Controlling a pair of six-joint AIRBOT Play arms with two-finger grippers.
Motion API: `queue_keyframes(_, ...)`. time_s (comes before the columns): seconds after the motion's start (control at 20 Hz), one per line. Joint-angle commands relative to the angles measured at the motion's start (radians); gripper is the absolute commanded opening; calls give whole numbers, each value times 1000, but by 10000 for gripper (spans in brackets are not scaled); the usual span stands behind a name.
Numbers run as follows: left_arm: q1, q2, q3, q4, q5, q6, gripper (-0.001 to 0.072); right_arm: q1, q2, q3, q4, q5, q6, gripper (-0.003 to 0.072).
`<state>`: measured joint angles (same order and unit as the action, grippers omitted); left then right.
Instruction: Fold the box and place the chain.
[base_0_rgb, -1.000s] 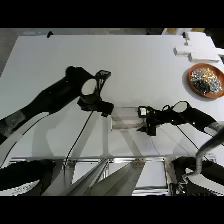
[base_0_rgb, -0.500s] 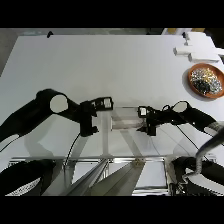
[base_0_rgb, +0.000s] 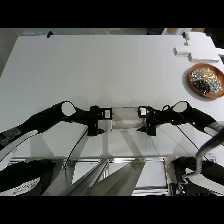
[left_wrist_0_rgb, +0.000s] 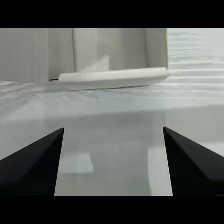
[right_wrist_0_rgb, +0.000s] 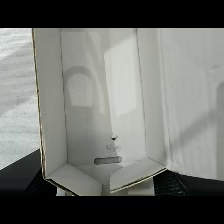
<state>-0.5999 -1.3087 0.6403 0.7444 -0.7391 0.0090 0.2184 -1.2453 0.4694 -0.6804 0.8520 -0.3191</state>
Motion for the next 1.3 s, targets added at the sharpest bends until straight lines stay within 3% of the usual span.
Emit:
queue_keyframes(0.0, -1, -37, -4, -75, 35, 59, 702, 0, 1, 0, 0, 0, 0, 295)
queue_keyframes(0.35, -14, -93, 2, -214, 55, 129, 702, 0, 1, 0, 0, 0, 0, 295)
queue_keyframes(1.25, -45, -90, 11, -239, 33, 152, 706, 0, 1, 0, 0, 1, 0, 295)
